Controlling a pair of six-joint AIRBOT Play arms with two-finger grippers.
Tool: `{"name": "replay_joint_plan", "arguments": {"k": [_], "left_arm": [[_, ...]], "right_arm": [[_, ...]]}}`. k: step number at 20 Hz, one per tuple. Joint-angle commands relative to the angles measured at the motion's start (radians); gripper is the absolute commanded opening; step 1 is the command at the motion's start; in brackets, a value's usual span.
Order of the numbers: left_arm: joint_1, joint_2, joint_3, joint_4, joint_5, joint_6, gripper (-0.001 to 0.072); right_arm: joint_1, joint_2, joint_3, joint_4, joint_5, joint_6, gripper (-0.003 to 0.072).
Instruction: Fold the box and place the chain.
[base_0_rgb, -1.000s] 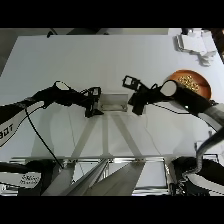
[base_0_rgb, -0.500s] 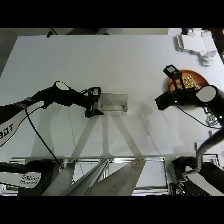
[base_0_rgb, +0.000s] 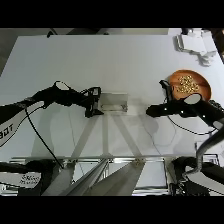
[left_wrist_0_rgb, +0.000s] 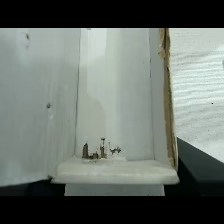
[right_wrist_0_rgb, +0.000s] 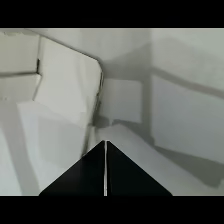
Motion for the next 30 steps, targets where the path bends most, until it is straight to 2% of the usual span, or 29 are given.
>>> {"name": "replay_joint_plan", "arguments": {"k": [1,6,7,9,11,12,15,18,20,22,24,28,30], "left_arm": [[-0.001,0.0,-0.001,0.0,0.0,0.0,0.0278],[-0.001,0.0,-0.001,0.0,0.0,0.0,0.0278],[-0.001,0.0,-0.001,0.0,0.0,0.0,0.0278],[-0.001,0.0,-0.001,0.0,0.0,0.0,0.0278],[-0.001,0.0,-0.001,0.0,0.0,0.0,0.0278],[-0.001,0.0,-0.001,0.0,0.0,0.0,0.0278],[-0.001,0.0,-0.001,0.0,0.0,0.0,0.0278],[-0.001,0.0,-0.001,0.0,0.0,0.0,0.0278],[-0.001,0.0,-0.001,0.0,0.0,0.0,0.0278],[-0.001,0.0,-0.001,0.0,0.0,0.0,0.0278],[-0.001,0.0,-0.001,0.0,0.0,0.0,0.0278],[-0.001,0.0,-0.001,0.0,0.0,0.0,0.0278],[-0.001,0.0,-0.001,0.0,0.0,0.0,0.0278]], "right_arm": [[0.047,-0.089,-0.005,0.245,-0.005,-0.105,0.0009],[0.053,-0.09,-0.005,0.496,0.118,-0.213,0.0014],[0.053,-0.09,-0.005,0.536,0.136,-0.213,0.004],[0.061,-0.09,-0.005,0.584,0.134,-0.214,0.0335],[0.092,-0.09,-0.005,0.587,0.1,-0.214,0.037],[0.112,-0.09,-0.005,0.587,0.075,-0.214,0.0426],[0.171,-0.09,-0.005,0.587,-0.008,-0.213,0.0471],[0.206,-0.09,0.005,0.579,-0.046,-0.206,0.047],[0.235,-0.09,0.024,0.553,-0.136,-0.205,0.047],[0.269,-0.09,0.052,0.491,-0.242,-0.156,0.0466],[0.298,-0.09,0.089,0.361,-0.291,-0.056,0.0458],[0.345,-0.09,0.156,-0.075,-0.295,0.315,0.0456],[0.367,-0.09,0.185,-0.232,-0.287,0.462,0.0456]]}}
